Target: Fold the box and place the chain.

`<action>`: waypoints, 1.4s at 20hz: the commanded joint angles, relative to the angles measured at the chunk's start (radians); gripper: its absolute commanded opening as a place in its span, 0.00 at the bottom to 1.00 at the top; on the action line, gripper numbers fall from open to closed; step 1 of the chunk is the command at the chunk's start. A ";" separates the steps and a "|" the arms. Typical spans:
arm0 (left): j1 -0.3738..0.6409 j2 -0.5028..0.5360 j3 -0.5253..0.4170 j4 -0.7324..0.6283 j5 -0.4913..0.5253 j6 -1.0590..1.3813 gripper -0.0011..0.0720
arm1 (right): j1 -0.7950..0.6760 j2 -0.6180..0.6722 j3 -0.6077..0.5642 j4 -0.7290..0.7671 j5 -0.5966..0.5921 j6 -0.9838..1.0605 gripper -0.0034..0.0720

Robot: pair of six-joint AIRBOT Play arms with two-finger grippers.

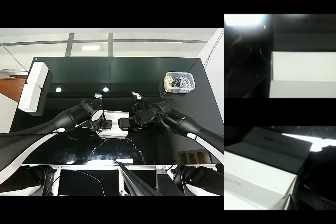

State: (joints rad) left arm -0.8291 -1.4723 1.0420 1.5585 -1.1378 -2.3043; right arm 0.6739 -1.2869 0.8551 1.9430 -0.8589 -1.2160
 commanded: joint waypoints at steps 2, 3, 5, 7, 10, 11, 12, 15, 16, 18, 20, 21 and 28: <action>0.000 -0.001 0.000 0.000 -0.001 0.000 0.05 | 0.080 -0.075 0.104 -0.249 -0.117 0.170 0.55; 0.000 -0.001 0.000 0.000 -0.001 0.000 0.05 | 0.090 -0.084 0.117 -0.272 -0.134 0.182 0.52; 0.000 -0.001 0.000 0.000 -0.001 0.000 0.05 | 0.103 -0.101 0.137 -0.277 -0.157 0.194 0.52; 0.000 -0.001 0.000 0.000 -0.001 0.000 0.05 | 0.107 -0.115 0.146 -0.277 -0.177 0.215 0.45; 0.000 -0.001 0.000 0.000 -0.001 0.000 0.05 | 0.111 -0.136 0.149 -0.277 -0.193 0.239 0.45; 0.000 -0.001 0.000 0.000 -0.001 0.000 0.05 | 0.113 -0.139 0.149 -0.277 -0.193 0.251 0.45; 0.000 -0.001 0.000 0.000 -0.001 0.000 0.05 | 0.114 -0.142 0.149 -0.278 -0.193 0.266 0.45; 0.000 -0.001 0.000 0.000 -0.002 0.000 0.05 | 0.114 -0.146 0.149 -0.279 -0.193 0.306 0.45; 0.000 -0.001 0.000 0.000 -0.002 0.000 0.05 | 0.114 -0.146 0.149 -0.279 -0.193 0.321 0.45; 0.000 -0.001 0.000 0.000 -0.001 0.000 0.05 | 0.113 -0.146 0.150 -0.279 -0.189 0.340 0.45; 0.000 -0.001 0.000 0.000 -0.001 0.000 0.05 | 0.113 -0.151 0.150 -0.280 -0.189 0.349 0.45; 0.000 -0.001 0.000 0.000 -0.001 0.000 0.05 | 0.113 -0.159 0.150 -0.279 -0.191 0.349 0.45; 0.000 -0.001 0.000 -0.004 -0.006 0.000 0.05 | 0.113 -0.200 0.163 -0.269 -0.192 0.350 0.45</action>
State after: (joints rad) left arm -0.8291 -1.4723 1.0420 1.5558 -1.1412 -2.3043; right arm 0.7868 -1.4742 1.0168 1.6691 -1.0542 -0.8696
